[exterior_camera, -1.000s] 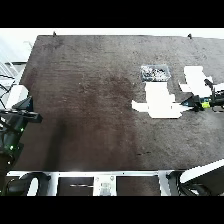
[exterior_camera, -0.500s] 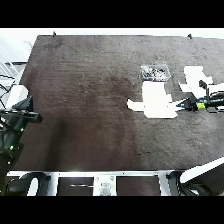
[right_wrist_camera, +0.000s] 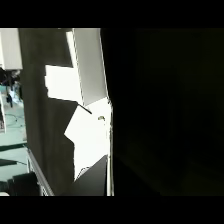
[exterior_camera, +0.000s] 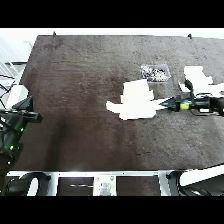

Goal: Fold the box and place the chain.

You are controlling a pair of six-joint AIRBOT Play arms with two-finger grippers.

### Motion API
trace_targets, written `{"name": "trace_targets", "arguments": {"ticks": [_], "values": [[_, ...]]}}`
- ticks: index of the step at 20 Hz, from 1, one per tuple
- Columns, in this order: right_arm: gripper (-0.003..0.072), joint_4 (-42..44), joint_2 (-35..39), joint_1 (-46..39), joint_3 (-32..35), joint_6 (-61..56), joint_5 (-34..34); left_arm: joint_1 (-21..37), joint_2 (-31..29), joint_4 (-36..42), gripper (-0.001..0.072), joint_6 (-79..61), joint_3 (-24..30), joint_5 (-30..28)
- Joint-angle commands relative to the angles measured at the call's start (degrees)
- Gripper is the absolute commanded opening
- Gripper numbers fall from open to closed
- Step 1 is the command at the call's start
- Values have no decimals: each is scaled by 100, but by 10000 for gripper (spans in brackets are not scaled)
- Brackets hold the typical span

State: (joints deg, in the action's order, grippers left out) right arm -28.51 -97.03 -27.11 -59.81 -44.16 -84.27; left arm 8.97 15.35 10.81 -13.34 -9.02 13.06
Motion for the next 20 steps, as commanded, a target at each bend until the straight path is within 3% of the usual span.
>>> {"name": "trace_targets", "arguments": {"ticks": [1,3,6,10,14,15,16,17,18,20], "values": [[-2,994,721,831,1084,26,964,2,-4,-2,20,-2,0,-2],[-2,1261,962,1510,1368,26,1443,2,-4,-2,20,-2,0,-2],[-2,1480,986,2459,1259,26,2531,2,-4,-2,19,-2,-4,-2],[-2,1467,933,2894,1029,356,3526,2,-4,0,20,-2,-4,4],[-2,1670,1043,2918,1130,1137,3569,2,-4,-2,21,-24,-4,216],[-3,1775,1091,2942,1198,1362,3574,2,-4,-9,73,-72,-4,321],[-3,1823,1115,2942,1250,1467,3661,2,-4,-15,432,-146,-4,367],[-3,1825,1113,2942,1285,1602,3698,2,-4,7,708,-142,-4,422],[-3,1858,1115,2942,1344,1742,3788,2,-4,4,667,-162,-2,527],[-3,2129,1115,2942,1499,2028,3947,2,-4,39,666,-118,-4,868]]}}
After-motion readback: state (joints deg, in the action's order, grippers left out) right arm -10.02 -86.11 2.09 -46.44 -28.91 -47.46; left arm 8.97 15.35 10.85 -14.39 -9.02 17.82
